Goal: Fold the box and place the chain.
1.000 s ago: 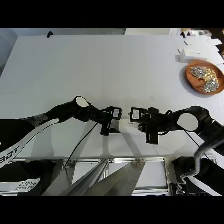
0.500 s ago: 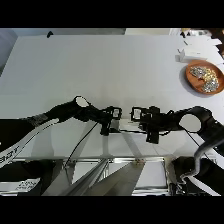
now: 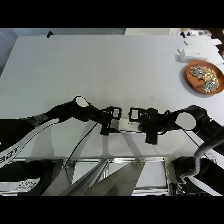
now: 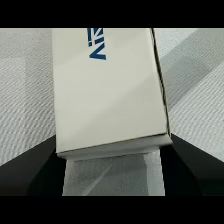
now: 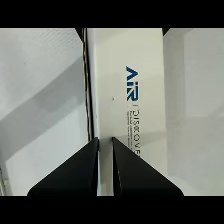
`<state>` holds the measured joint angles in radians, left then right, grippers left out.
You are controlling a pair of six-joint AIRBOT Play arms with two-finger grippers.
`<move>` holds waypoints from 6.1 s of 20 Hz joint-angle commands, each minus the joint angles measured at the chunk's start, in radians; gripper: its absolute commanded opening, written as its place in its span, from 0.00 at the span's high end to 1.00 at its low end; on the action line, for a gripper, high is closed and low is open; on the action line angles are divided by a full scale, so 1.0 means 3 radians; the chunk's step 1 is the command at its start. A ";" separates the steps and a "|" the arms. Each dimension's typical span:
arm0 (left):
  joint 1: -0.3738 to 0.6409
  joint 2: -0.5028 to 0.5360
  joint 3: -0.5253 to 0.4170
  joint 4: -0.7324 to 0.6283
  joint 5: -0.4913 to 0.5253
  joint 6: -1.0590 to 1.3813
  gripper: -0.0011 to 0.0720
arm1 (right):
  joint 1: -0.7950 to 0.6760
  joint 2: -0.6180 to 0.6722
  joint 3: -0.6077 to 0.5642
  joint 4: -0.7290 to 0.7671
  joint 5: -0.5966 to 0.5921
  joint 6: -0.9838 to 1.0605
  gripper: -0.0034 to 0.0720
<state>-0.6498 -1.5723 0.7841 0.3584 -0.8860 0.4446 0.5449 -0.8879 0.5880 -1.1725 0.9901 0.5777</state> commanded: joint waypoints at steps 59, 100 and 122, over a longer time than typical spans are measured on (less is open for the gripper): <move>0.0000 0.0001 0.0003 0.0003 0.0000 0.0003 0.70 | 0.0106 -0.0123 -0.0177 0.0420 -0.0291 0.0090 0.92; 0.0006 0.0043 0.0003 0.0003 -0.0003 -0.0008 0.98 | -0.1027 0.0971 -0.0181 -0.1586 0.1113 0.3572 0.93; 0.2977 0.2494 -0.0001 0.2258 0.0023 -0.4266 0.98 | -0.1027 0.0971 -0.0181 -0.1586 0.1113 0.3572 0.93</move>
<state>0.1219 -0.8371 0.7837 0.8612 -0.8860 -0.6399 0.2371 -0.5961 0.5343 -1.6485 1.3239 1.6493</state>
